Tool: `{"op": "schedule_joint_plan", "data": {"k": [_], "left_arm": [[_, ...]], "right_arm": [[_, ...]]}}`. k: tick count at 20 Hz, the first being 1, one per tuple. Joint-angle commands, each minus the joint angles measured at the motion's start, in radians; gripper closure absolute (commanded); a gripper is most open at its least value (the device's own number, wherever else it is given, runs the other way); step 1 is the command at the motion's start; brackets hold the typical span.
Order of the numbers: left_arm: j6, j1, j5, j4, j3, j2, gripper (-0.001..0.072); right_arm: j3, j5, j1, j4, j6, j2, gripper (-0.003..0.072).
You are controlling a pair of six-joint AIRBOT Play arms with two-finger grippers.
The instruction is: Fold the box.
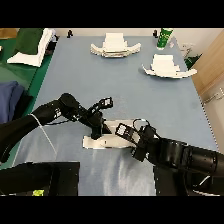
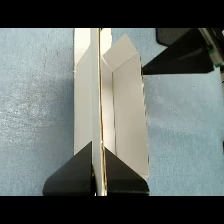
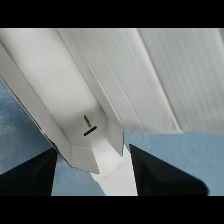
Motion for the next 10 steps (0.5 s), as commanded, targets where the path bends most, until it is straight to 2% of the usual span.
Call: {"op": "schedule_joint_plan", "data": {"k": [1,4,6,8,10], "left_arm": [[0.000,0.000,0.000,0.000,0.001,0.000,0.0696],[0.000,0.000,0.000,0.000,0.001,0.000,0.0696],[0.000,0.000,0.000,0.000,0.000,0.000,0.0696],[0.000,0.000,0.000,0.000,0.001,0.000,0.0696],[0.000,0.000,0.000,0.000,0.000,0.000,0.0696]], "right_arm": [[0.000,0.051,-0.130,0.167,-0.296,0.006,-0.0034],[0.000,0.106,-0.304,0.453,-0.712,0.005,-0.0034],[-0.001,0.102,-0.427,0.662,-0.970,-0.002,-0.0034],[-0.003,0.074,-0.524,0.797,-1.160,-0.026,-0.0034],[-0.003,0.050,-0.570,0.859,-1.257,-0.062,-0.0034]]}}
